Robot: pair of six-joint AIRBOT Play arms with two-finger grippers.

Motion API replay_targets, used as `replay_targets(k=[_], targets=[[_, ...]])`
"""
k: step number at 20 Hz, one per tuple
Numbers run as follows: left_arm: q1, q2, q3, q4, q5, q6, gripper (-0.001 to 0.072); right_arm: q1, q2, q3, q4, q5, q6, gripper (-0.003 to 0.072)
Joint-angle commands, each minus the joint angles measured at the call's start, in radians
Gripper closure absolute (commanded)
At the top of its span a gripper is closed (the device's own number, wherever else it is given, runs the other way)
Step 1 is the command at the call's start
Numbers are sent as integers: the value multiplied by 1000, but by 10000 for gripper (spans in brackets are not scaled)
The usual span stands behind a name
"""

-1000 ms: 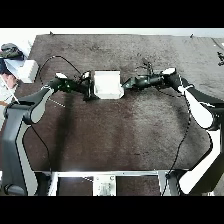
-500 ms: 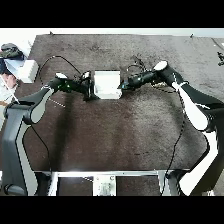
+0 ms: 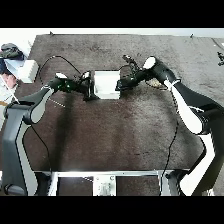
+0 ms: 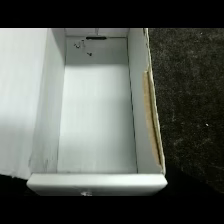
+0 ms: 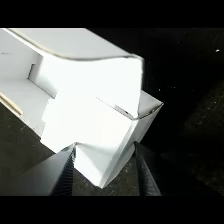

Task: Fold the box and place the chain.

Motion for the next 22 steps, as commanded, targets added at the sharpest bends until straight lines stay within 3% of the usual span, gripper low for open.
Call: replay_targets(k=[1,9,17,22], targets=[[0,0,0,0,0,0,366,25,-1,5,-56,-37,45,277],[0,0,0,0,0,0,366,85,-26,33,-281,-47,195,277],[0,0,0,0,0,0,366,143,-133,261,-470,122,325,278],[0,0,0,0,0,0,366,187,-144,274,-517,119,435,278]])
